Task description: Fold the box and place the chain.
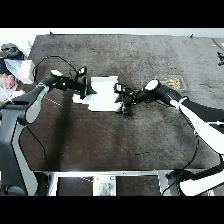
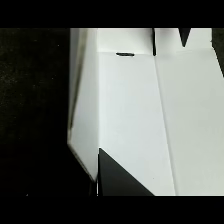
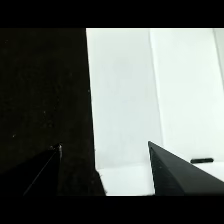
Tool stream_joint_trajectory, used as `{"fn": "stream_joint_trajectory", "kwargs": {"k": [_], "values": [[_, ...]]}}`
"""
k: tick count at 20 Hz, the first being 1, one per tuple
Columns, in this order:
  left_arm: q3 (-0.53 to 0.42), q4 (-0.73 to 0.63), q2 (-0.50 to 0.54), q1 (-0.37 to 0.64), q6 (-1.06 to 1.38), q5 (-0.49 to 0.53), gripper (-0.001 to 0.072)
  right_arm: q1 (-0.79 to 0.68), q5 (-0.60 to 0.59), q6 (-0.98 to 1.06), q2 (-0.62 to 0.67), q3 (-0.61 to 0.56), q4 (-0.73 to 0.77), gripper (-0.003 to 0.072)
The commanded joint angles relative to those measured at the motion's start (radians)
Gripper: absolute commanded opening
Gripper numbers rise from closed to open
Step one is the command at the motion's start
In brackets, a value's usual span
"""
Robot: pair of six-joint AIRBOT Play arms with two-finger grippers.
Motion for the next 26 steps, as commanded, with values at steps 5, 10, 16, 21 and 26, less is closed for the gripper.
{"fn": "stream_joint_trajectory", "kwargs": {"k": [5,10,16,21,26], "values": [[0.0,0.0,-0.001,0.0,0.0,0.0,0.0012,0.016,-0.194,-0.039,0.172,-0.187,0.076,0.0658],[0.0,-0.003,-0.001,0.0,0.0,0.002,0.0013,0.035,-0.233,-0.208,0.113,-0.216,0.127,0.0659],[0.0,-0.003,-0.001,0.0,0.0,0.002,0.0012,0.037,-0.277,-0.391,0.072,-0.214,0.219,0.0659],[0.0,-0.003,-0.001,0.0,0.0,0.002,0.0013,0.039,-0.354,-0.414,0.065,-0.214,0.242,0.0658],[0.0,-0.003,-0.001,0.0,0.0,0.002,0.0013,0.064,-0.44,-0.414,0.063,-0.214,0.242,0.0657]]}}
